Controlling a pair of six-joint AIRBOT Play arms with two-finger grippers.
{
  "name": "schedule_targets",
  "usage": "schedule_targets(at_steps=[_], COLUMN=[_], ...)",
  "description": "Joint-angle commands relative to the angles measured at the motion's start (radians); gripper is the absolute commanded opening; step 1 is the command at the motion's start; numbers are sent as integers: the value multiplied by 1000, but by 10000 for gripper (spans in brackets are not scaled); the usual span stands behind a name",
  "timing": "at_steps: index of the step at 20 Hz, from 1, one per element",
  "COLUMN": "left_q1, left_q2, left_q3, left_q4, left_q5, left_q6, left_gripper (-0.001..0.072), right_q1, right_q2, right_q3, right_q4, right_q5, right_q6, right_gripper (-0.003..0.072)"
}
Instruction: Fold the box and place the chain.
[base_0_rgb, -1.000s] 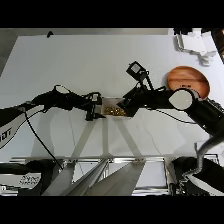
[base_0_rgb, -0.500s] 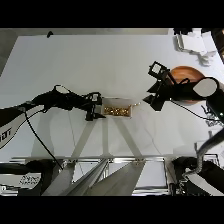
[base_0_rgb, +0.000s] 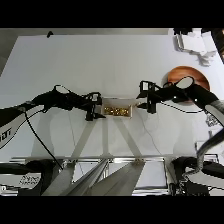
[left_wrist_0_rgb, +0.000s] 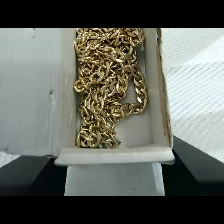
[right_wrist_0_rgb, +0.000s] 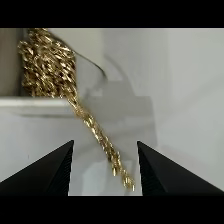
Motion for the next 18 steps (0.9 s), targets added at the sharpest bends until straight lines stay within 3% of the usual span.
schedule_targets(at_steps=[1,2,5,6,7,8,13,18], left_q1=[1,1,1,1,1,0,1,1], left_q2=[0,1,1,1,1,1,1,1], left_q3=[0,0,0,0,0,0,0,0], left_q4=[0,0,0,0,0,0,0,0], left_q5=[0,0,0,0,0,0,0,0], left_q6=[0,0,0,0,0,0,0,0], left_gripper=[213,213,213,213,213,213,213,213], right_q1=[38,44,44,44,44,44,44,44], right_q2=[-75,-84,-91,-91,-91,-91,-53,102], right_q3=[-1,-1,-1,-1,-1,-1,0,0], right_q4=[95,99,113,113,112,108,-19,-208], right_q5=[6,5,13,13,13,11,7,48], right_q6=[-230,-230,-229,-229,-225,-222,-25,285], right_gripper=[435,425,248,185,62,9,7,7])
